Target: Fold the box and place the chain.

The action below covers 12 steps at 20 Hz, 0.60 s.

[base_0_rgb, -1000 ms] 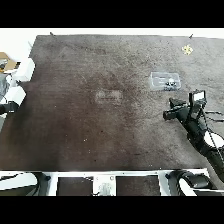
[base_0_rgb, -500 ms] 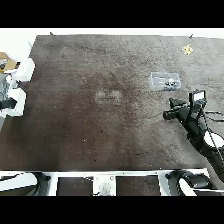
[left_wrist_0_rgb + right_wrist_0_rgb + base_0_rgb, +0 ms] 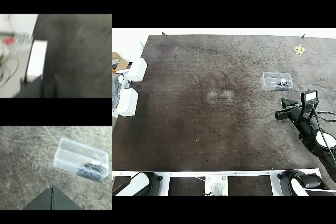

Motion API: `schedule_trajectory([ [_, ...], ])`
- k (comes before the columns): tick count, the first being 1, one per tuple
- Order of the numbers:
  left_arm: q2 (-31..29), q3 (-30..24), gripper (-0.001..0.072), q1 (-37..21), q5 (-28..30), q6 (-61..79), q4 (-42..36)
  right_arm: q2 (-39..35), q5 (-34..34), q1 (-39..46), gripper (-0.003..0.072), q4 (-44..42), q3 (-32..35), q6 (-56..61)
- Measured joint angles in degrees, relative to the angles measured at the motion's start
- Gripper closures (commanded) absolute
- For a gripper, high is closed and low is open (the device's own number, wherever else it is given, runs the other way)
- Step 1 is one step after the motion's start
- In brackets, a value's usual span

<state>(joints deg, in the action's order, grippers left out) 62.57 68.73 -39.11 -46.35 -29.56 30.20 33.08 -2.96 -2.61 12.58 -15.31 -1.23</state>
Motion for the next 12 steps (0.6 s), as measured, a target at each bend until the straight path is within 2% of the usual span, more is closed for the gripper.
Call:
schedule_trajectory([
  [3,-4.5,1.9,0.0707,2.6,-1.7,1.9,-9.3,-1.0,0.0,0.0,0.0684,0.0,0.0,0.0],
  [5,-8.0,1.3,0.0707,6.8,0.7,3.8,-12.1,-2.8,0.0,0.0,0.0685,-0.6,0.0,0.0],
  [7,-12.2,-1.2,0.0707,12.5,5.9,6.7,-13.8,-5.2,0.0,0.0,0.0685,-1.4,0.0,0.0],
  [9,-16.7,-5.9,0.0707,19.4,13.1,10.9,-14.8,-7.9,0.3,0.0,0.0685,-1.9,0.0,0.0],
  [12,-23.4,-16.7,0.0708,32.0,26.2,18.5,-15.4,-10.9,2.2,0.0,0.0685,-2.3,0.0,0.0],
])
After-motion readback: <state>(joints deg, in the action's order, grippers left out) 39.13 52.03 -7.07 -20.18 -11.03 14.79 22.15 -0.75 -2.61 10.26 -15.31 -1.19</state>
